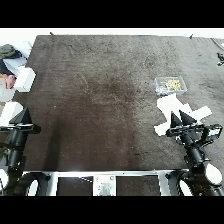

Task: Fold the box and place the chain.

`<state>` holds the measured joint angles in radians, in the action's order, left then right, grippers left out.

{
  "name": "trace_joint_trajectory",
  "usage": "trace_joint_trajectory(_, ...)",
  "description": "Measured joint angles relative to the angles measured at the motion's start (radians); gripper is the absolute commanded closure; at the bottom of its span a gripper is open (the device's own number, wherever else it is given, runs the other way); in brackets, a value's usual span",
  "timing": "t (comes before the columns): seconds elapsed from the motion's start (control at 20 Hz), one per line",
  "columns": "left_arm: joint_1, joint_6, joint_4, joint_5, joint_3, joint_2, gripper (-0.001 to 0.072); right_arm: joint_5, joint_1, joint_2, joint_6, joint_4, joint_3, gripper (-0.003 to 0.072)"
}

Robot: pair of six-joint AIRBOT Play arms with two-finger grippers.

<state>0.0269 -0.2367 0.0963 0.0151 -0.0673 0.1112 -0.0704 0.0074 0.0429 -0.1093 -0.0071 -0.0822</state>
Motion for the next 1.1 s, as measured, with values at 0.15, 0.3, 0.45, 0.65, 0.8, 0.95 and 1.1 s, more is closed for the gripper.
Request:
trace_joint_trajectory(0.15,0.0,0.0,0.0,0.0,0.0,0.0,0.0697,0.001,0.0,0.0,0.0,0.0,0.0,0.0363)
trace_joint_trajectory(0.3,0.0,0.0,0.0,0.0,0.0,0.0,0.0697,0.002,0.0,0.001,0.0,0.0,0.008,0.0352)
trace_joint_trajectory(0.45,0.0,0.0,0.0,0.0,0.0,0.0,0.0697,-0.021,0.0,0.001,0.0,0.0,0.059,0.0336)
trace_joint_trajectory(0.65,0.0,0.0,0.0,0.0,0.0,0.0,0.0697,-0.078,0.0,-0.068,0.0,0.004,0.193,0.0337)
trace_joint_trajectory(0.8,0.0,0.0,0.0,0.0,0.0,0.0,0.0697,-0.095,-0.017,-0.225,0.0,0.021,0.307,0.0337)
trace_joint_trajectory(0.95,0.0,0.0,0.0,0.0,0.0,0.0,0.0698,-0.059,-0.085,-0.43,0.0,0.056,0.414,0.0338)
trace_joint_trajectory(1.1,0.0,0.0,0.0,0.0,0.0,0.0,0.0697,0.132,-0.238,-0.636,0.027,0.012,0.507,0.0338)
